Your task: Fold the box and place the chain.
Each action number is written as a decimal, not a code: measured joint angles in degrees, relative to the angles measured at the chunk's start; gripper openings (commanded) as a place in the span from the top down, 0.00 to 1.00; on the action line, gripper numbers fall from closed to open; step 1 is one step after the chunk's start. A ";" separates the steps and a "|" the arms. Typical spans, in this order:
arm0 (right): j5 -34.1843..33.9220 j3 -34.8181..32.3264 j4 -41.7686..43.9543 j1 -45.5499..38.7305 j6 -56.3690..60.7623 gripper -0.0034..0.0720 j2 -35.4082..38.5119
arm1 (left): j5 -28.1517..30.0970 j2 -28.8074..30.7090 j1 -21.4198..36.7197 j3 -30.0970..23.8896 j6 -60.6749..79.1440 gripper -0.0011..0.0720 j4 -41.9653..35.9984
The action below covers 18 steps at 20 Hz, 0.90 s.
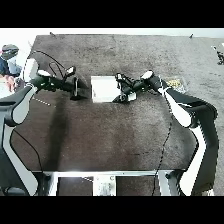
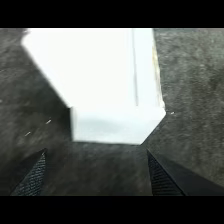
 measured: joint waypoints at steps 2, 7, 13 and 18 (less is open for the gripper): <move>0.00 0.00 0.00 0.00 -0.02 0.37 0.00 | -0.02 -0.04 -0.79 -0.07 0.76 0.00 -0.02; 0.00 0.00 0.00 0.00 -0.02 0.37 0.00 | 1.57 -0.15 -1.97 -0.11 1.77 0.00 -0.04; 0.02 0.00 -0.11 -0.11 -0.07 0.37 0.02 | 3.15 -0.98 -3.56 -0.09 2.51 0.00 -0.90; 0.00 0.02 -0.22 -0.11 -0.15 0.37 0.04 | 2.49 -1.62 -3.74 -0.04 2.60 0.00 -1.31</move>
